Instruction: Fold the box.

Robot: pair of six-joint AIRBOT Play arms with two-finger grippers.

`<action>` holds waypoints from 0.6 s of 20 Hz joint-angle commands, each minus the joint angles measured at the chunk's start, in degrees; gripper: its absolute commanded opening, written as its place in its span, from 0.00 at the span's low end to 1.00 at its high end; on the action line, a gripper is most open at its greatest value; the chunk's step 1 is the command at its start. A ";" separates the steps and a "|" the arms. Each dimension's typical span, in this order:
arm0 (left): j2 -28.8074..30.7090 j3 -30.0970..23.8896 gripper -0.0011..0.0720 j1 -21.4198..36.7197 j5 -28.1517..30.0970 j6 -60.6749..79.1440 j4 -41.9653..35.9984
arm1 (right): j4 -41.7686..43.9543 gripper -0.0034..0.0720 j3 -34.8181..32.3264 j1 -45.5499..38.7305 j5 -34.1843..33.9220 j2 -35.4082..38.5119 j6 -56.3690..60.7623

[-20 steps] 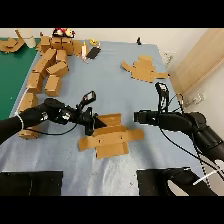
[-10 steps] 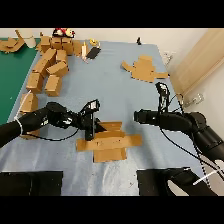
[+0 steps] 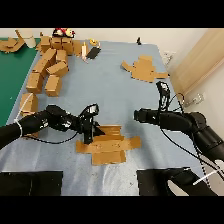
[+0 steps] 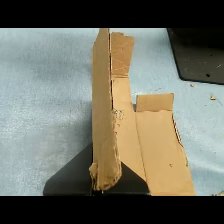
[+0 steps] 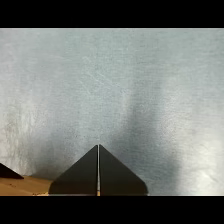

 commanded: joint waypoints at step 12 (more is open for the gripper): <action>0.00 -0.20 0.03 0.02 -2.23 -0.11 1.84 | -0.24 0.05 0.07 3.39 -11.45 0.61 0.07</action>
